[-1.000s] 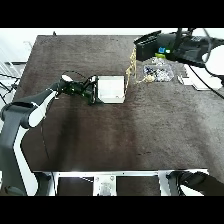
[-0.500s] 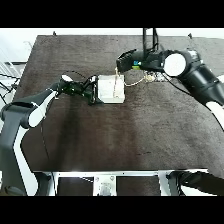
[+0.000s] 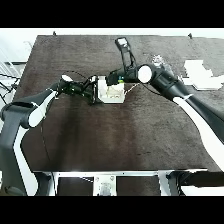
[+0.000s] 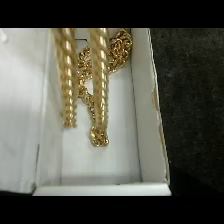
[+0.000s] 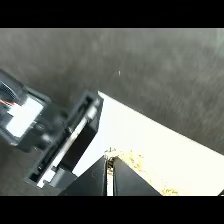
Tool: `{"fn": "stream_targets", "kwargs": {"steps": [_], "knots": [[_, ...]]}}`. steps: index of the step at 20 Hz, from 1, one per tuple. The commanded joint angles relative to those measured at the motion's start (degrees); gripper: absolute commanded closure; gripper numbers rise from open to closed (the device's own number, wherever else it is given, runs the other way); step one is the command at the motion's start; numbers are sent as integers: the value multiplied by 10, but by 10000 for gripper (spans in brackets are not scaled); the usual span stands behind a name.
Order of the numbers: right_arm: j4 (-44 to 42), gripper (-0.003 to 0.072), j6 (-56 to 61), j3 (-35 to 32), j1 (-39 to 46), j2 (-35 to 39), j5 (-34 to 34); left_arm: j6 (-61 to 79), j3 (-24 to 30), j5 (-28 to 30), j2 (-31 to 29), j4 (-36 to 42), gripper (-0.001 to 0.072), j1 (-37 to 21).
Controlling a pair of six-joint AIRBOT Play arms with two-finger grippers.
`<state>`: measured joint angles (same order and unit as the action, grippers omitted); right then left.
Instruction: Fold the box and place the chain.
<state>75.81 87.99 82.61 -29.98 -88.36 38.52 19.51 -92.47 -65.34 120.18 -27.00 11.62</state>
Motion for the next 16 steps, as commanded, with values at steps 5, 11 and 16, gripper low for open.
{"fn": "stream_targets", "kwargs": {"steps": [5,11,16], "knots": [[35,390,-1,-10,16,-26,26,0,0,2,0,0,236,0],[74,388,26,-12,162,5,52,0,0,2,0,0,236,0],[-16,225,91,-24,283,-64,-54,0,0,3,0,0,236,0]]}}
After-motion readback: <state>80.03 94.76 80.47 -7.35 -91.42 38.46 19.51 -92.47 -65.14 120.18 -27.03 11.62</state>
